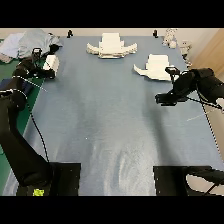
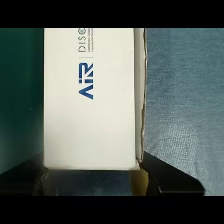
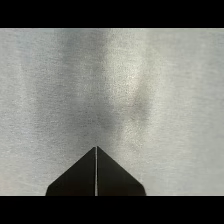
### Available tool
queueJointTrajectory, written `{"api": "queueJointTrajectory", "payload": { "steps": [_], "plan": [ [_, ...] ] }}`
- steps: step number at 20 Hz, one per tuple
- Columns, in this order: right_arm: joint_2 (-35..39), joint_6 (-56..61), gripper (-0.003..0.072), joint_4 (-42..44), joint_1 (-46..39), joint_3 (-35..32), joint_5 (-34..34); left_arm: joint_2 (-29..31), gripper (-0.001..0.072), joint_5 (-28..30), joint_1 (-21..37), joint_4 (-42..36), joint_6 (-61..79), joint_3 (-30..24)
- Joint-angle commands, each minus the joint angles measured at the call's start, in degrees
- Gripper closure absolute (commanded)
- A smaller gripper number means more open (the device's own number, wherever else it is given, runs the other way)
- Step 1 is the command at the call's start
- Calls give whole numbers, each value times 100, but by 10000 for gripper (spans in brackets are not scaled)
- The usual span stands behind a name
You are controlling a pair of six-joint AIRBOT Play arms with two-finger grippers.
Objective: Fold the box.
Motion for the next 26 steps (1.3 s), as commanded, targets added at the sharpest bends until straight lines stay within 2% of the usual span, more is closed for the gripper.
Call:
{"api": "queueJointTrajectory", "payload": {
  "steps": [1,2,3,4,7,11,20,21,22,23,26],
  "plan": [
    [-4,2,669,2,2,2,0,-13,189,-20,-2,0,-7,9],
    [-4,0,669,2,2,2,0,-13,187,-20,-2,-2,-7,9],
    [-4,0,669,2,2,2,0,-13,148,-24,-2,0,-4,9],
    [-4,2,669,2,2,2,0,-13,-2,-28,0,-4,-20,9],
    [-4,0,669,2,2,2,0,15,-2,-149,2,-11,-85,13],
    [-4,0,669,2,2,2,0,162,-2,-1093,96,28,-103,293],
    [-4,0,669,2,2,2,0,1749,12,-2922,372,31,-164,461],
    [-4,2,669,2,2,2,-2,1937,229,-3178,367,24,-164,461],
    [-4,0,669,2,2,2,0,2122,499,-3473,365,20,-164,461],
    [-4,0,669,2,2,2,-2,2295,697,-3773,354,-22,-184,459],
    [-4,0,669,2,2,2,0,2743,698,-4411,286,-560,-619,459]
  ]
}}
